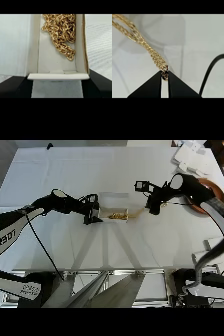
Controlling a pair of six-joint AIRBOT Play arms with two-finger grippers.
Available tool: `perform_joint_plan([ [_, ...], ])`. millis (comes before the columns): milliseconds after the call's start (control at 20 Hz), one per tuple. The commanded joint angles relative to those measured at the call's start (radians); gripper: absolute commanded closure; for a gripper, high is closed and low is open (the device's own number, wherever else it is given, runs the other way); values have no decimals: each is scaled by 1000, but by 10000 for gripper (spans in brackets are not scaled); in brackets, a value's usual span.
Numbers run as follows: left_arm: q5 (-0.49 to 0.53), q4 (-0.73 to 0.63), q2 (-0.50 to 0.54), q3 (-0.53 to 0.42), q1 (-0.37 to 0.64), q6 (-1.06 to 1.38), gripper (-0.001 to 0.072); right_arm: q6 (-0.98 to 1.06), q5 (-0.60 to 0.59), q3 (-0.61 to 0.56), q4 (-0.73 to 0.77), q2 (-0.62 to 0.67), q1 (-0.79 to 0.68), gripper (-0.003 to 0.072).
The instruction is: Fold the box and place the chain.
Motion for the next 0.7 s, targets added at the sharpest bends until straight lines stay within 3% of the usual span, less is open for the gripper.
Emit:
perform_joint_plan([
  [0, 0, 0, 0, 0, 0, 0, 696, 11, -4, 1, 107, 86, 61, 676],
  [150, 0, 0, 0, 0, 0, 0, 696, 37, -32, 2, 178, 101, 158, 676],
  [450, 0, 0, 0, 0, 0, 0, 696, 142, -279, 2, 314, 101, 319, 676],
  [650, 0, 0, 0, 0, 0, 0, 696, 186, -367, 2, 312, 81, 391, 678],
])
